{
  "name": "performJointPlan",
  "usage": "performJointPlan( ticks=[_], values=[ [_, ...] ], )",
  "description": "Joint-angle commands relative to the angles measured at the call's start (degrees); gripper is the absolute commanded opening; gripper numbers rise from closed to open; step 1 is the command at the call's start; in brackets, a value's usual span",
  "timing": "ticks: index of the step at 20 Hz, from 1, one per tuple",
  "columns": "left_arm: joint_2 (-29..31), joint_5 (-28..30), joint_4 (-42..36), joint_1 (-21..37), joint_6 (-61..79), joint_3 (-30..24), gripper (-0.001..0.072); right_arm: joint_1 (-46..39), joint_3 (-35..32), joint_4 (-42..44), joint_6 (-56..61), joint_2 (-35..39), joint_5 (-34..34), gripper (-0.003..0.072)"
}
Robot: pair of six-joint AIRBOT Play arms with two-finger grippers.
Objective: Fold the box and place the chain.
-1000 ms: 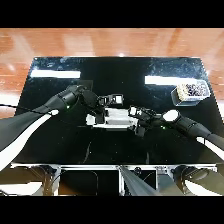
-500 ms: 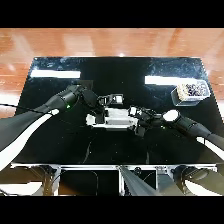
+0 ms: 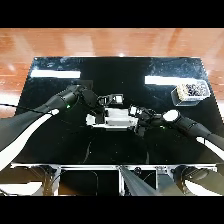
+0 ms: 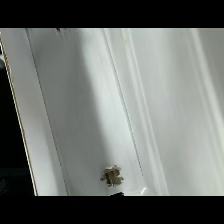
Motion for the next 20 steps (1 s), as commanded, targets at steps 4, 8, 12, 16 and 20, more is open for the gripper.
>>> performJointPlan(
  ticks=[4, 8, 12, 16, 20],
  values=[
    [0.0, 0.11, 0.04, -0.04, 0.04, -0.02, 0.0075, 0.0, 0.04, -0.15, -0.2, 0.0, 0.15, 0.0632],
    [0.0, 0.09, 0.0, -0.09, -1.79, 0.07, 0.015, 0.0, 0.07, -0.17, -0.2, 0.0, 0.15, 0.0596],
    [0.07, 0.48, 0.13, -0.04, -9.27, 1.01, 0.0332, 0.0, 0.07, -0.17, -0.2, 0.0, 0.15, 0.0596],
    [0.07, 5.07, 0.31, -0.04, -10.82, 3.43, 0.0509, 0.02, 0.04, -0.17, -0.2, -0.02, 0.15, 0.0596],
    [0.22, 10.75, 4.04, -0.02, -15.87, 5.4, 0.0509, 0.02, 0.04, -0.15, -0.2, -0.02, 0.13, 0.0596]
  ],
)
